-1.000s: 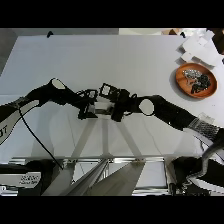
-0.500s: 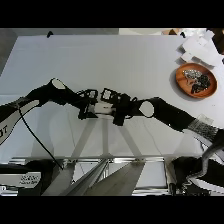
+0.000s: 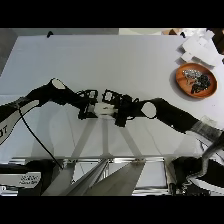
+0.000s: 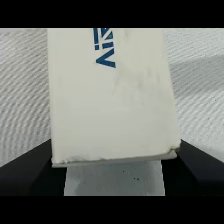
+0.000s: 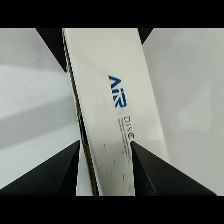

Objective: Fold the box and place the chain.

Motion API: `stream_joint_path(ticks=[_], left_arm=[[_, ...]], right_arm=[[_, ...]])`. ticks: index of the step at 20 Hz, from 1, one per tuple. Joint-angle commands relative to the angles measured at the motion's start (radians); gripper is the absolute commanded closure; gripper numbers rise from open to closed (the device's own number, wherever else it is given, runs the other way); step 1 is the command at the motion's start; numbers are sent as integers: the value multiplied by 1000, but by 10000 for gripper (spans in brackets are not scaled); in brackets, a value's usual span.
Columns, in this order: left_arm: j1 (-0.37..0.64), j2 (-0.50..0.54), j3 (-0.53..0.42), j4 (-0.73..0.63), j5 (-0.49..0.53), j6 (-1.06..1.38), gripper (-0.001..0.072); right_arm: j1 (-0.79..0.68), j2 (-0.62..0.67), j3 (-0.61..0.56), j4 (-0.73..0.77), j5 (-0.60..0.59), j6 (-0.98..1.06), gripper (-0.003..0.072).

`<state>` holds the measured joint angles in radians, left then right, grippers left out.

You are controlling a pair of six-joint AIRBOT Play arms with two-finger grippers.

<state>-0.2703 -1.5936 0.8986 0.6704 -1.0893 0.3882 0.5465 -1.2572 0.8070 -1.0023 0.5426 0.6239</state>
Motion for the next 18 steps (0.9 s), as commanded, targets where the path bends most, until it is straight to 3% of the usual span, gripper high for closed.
stream_joint_path(ticks=[1, 4, 6, 7, 8, 9, 12, 16, 18], left_arm=[[1, 0, 1, -1, 1, 0, 374], [1, 0, 1, 0, 1, 0, 374], [1, 0, 1, -1, 1, 0, 374], [1, 0, 1, 0, 1, 0, 374], [1, 0, 1, 0, 1, 0, 374], [1, 0, 1, 0, 1, 0, 374], [1, 0, 1, 0, 1, 0, 374], [1, 0, 1, -1, 1, 0, 374], [1, 0, 1, -1, 1, 0, 374]], right_arm=[[1, 35, 16, 3, 50, 0, 335], [1, 35, 65, 4, 162, 8, 350], [1, 35, 80, 5, 171, 61, 352], [1, 35, 80, 6, 160, 93, 415], [1, 32, 80, 8, 147, 122, 586], [1, 27, 80, 14, 129, 153, 674], [1, -6, 80, 129, 69, 245, 676], [-36, -110, 80, 530, 71, 242, 677], [-44, -165, 79, 613, 71, 240, 677]])
